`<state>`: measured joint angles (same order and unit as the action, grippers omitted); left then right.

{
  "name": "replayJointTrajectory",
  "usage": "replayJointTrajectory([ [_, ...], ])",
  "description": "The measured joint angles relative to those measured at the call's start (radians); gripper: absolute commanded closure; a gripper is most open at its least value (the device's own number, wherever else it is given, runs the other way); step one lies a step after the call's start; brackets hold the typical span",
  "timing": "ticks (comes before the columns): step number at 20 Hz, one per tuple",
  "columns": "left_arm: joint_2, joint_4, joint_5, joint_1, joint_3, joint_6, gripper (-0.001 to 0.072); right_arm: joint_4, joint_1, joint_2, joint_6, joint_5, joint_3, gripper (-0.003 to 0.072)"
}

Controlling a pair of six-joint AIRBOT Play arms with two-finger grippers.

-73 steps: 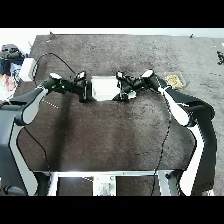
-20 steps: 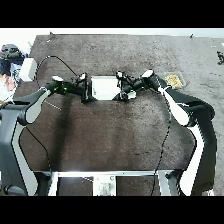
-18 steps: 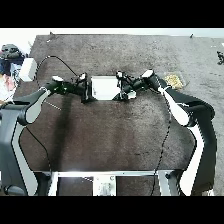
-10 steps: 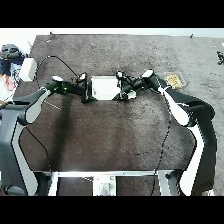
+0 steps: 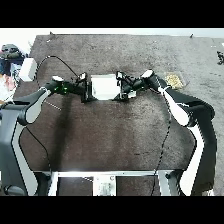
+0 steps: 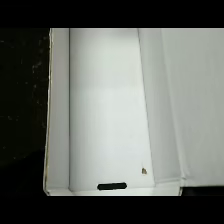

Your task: Fold the box and place the chain.

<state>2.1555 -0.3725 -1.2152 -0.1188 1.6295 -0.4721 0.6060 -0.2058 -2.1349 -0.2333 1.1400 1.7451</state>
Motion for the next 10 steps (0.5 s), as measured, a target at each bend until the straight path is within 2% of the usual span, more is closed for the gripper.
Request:
replayJointTrajectory([
  [10, 0.000, -0.002, -0.005, 0.000, 0.000, 0.000, 0.0492, 0.100, 0.045, 0.072, 0.071, 0.045, 0.000, -0.0034],
])
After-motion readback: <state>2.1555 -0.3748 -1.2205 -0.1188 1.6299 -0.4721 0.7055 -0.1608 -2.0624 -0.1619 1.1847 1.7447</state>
